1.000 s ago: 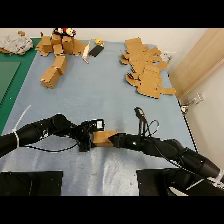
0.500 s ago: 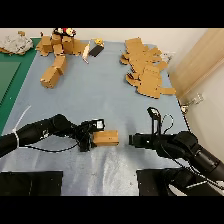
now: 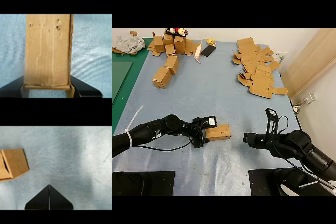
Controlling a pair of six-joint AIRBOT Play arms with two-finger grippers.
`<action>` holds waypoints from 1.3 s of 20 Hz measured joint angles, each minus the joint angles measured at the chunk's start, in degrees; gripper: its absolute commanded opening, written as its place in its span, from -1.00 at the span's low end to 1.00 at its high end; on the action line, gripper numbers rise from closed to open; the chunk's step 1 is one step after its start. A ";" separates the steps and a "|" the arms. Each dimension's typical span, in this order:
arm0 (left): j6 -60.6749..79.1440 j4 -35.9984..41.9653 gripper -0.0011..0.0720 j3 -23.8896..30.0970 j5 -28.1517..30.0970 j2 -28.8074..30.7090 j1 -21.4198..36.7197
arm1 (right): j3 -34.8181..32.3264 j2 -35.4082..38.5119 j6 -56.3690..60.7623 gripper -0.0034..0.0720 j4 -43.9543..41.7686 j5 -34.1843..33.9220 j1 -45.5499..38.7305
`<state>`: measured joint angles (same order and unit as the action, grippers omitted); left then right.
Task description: Fold the box.
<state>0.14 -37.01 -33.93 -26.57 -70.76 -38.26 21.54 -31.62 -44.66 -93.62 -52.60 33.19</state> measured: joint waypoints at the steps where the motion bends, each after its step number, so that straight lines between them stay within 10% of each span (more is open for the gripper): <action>1: 0.00 0.15 0.29 0.00 0.09 0.00 -0.02 | 0.00 -0.31 0.83 -0.90 0.20 -0.04 0.00; 14: -12.98 1.20 0.29 -0.44 3.13 3.34 5.70 | 0.00 -5.18 4.20 -0.90 0.24 1.25 0.00; 26: -21.86 -0.11 0.29 -0.72 3.63 7.08 43.34 | 0.00 -5.33 4.35 -0.90 0.26 2.58 0.00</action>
<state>-21.71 -37.12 -34.65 -22.94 -63.68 5.08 21.54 -36.95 -40.32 -93.36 -50.02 33.19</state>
